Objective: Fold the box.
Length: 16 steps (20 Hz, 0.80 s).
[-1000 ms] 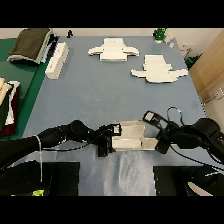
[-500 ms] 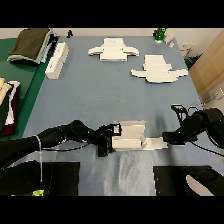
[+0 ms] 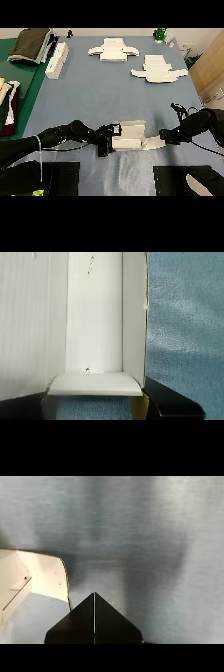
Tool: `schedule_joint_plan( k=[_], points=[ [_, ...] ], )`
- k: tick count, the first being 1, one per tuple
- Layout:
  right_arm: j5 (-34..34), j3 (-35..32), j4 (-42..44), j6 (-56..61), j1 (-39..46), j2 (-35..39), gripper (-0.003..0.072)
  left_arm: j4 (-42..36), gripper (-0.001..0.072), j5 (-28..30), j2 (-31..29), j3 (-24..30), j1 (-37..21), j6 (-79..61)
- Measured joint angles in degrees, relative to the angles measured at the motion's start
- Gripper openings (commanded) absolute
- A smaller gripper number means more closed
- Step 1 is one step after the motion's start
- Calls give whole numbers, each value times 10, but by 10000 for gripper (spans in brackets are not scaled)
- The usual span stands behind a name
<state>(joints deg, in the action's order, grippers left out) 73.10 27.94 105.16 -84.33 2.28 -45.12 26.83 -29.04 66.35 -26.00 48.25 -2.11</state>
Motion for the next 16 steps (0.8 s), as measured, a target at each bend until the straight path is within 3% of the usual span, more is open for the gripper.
schedule_joint_plan(
  k=[9, 16],
  points=[
    [-7, -12, 100, -62, 1, -37, 5, 0, 424, 0, 0, 0, 0, 0],
    [-29, -12, 79, -69, 1, -52, 5, 0, 424, 0, 0, 0, 0, 0]
  ],
)
